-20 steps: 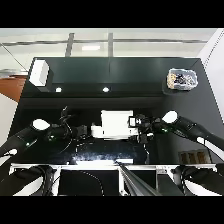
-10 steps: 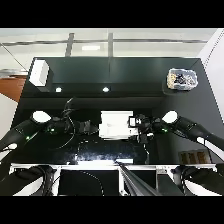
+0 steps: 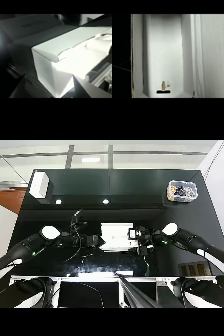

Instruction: Fold the box and place the chain.

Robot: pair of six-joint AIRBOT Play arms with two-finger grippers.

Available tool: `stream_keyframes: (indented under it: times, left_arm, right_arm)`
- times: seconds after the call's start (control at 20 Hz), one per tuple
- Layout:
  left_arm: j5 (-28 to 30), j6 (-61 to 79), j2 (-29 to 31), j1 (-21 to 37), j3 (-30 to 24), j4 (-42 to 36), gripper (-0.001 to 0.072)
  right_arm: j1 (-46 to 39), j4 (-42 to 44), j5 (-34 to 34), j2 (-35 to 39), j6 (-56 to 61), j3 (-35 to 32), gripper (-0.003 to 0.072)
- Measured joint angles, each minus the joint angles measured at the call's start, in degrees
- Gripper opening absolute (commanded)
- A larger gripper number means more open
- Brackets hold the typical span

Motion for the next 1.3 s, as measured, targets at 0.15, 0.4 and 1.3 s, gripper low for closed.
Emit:
stream_keyframes:
  times: [0.15,0.4,1.3]
  left_arm:
    - [3.13,-5.31,-0.02,-3.37,0.63,4.13,0.0705]
    - [6.93,-17.03,-0.04,-7.45,2.84,13.97,0.0704]
    - [-10.86,-62.1,-12.79,-20.85,22.25,51.78,0.0288]
  right_arm:
    - [0.0,0.0,0.0,0.0,0.0,0.0,0.0447]
    - [0.0,0.02,0.0,0.0,0.0,0.0,0.0447]
    - [0.0,0.0,-0.02,0.0,0.0,0.0,0.0447]
